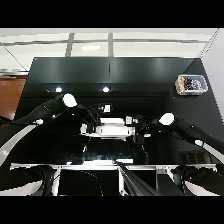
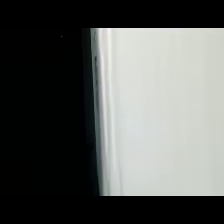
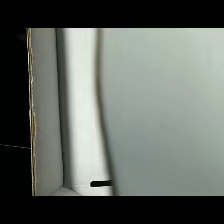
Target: Fold the box and place the chain.
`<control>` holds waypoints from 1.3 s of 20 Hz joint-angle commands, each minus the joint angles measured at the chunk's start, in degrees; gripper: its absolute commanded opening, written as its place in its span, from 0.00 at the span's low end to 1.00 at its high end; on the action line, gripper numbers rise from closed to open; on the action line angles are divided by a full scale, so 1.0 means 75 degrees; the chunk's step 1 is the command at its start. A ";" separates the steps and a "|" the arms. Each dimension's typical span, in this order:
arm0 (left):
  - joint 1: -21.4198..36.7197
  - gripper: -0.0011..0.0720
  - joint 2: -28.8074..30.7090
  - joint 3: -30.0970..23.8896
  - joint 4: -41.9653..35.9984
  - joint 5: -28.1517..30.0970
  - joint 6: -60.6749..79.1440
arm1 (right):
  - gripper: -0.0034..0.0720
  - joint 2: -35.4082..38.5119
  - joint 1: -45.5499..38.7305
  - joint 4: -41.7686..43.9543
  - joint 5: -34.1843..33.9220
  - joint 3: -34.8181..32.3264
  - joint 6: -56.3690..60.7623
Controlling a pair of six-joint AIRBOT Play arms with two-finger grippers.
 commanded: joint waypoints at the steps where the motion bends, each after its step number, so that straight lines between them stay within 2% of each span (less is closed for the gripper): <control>1: -0.0003 0.05 0.0006 0.0003 -0.0009 0.0012 0.0000 | 0.90 -0.0050 0.0029 -0.0070 0.0032 0.0012 0.0015; 8: -0.0003 0.05 0.0006 0.0003 0.0000 0.0003 0.0000 | 0.90 -0.0055 0.0119 -0.0166 -0.0047 0.0012 0.0111; 9: -0.0003 0.05 0.0006 0.0003 -0.0003 0.0000 0.0000 | 0.87 -0.0055 0.0119 -0.0166 -0.0044 0.0012 0.0111; 10: -0.0003 0.05 0.0006 0.0003 -0.0009 0.0000 -0.0009 | 0.69 -0.0055 0.0119 -0.0166 -0.0041 0.0012 0.0111; 12: -0.0003 0.09 0.0012 0.0009 -0.0035 0.0003 -0.0216 | 0.69 -0.0055 0.0119 -0.0166 -0.0041 0.0012 0.0108; 13: 0.0000 0.23 0.0017 0.0009 -0.0026 0.0000 -0.0230 | 0.62 -0.0055 0.0119 -0.0166 -0.0041 0.0012 0.0108; 14: 0.0000 0.40 0.0044 0.0009 0.0006 0.0000 -0.0233 | 0.44 -0.0055 0.0119 -0.0166 -0.0038 0.0012 0.0108; 15: 0.0006 0.44 0.0099 0.0009 0.0029 0.0000 -0.0236 | 0.27 -0.0055 0.0119 -0.0169 -0.0023 0.0012 0.0108; 16: 0.0012 0.45 0.0213 0.0009 0.0026 -0.0009 -0.0271 | 0.21 -0.0055 0.0119 -0.0201 0.0012 0.0012 0.0102; 18: 0.0012 0.60 0.0580 0.0009 0.0216 -0.0026 -0.0804 | 0.22 -0.0055 0.0119 -0.0254 0.0032 0.0012 0.0102; 20: 0.0015 0.60 0.1113 0.0009 0.1011 -0.0303 -0.1722 | 0.22 -0.0055 0.0119 -0.0254 0.0035 0.0012 0.0102; 22: 0.0012 0.59 0.1687 0.0009 0.2124 -0.0895 -0.2926 | 0.22 -0.0052 0.0119 -0.0254 0.0035 0.0012 0.0102; 23: 0.0012 0.56 0.1941 0.0006 0.2637 -0.1218 -0.3558 | 0.22 -0.0055 0.0119 -0.0254 0.0035 0.0012 0.0102; 24: 0.0012 0.41 0.2174 0.0006 0.3115 -0.1565 -0.4194 | 0.21 -0.0055 0.0119 -0.0254 0.0035 0.0012 0.0105; 25: 0.0012 0.11 0.2328 0.0006 0.3456 -0.1883 -0.4648 | 0.22 -0.0055 0.0119 -0.0254 0.0035 0.0012 0.0102; 26: 0.0012 0.05 0.2428 -0.0009 0.3561 -0.2250 -0.4972 | 0.22 -0.0055 0.0119 -0.0256 0.0035 0.0012 0.0102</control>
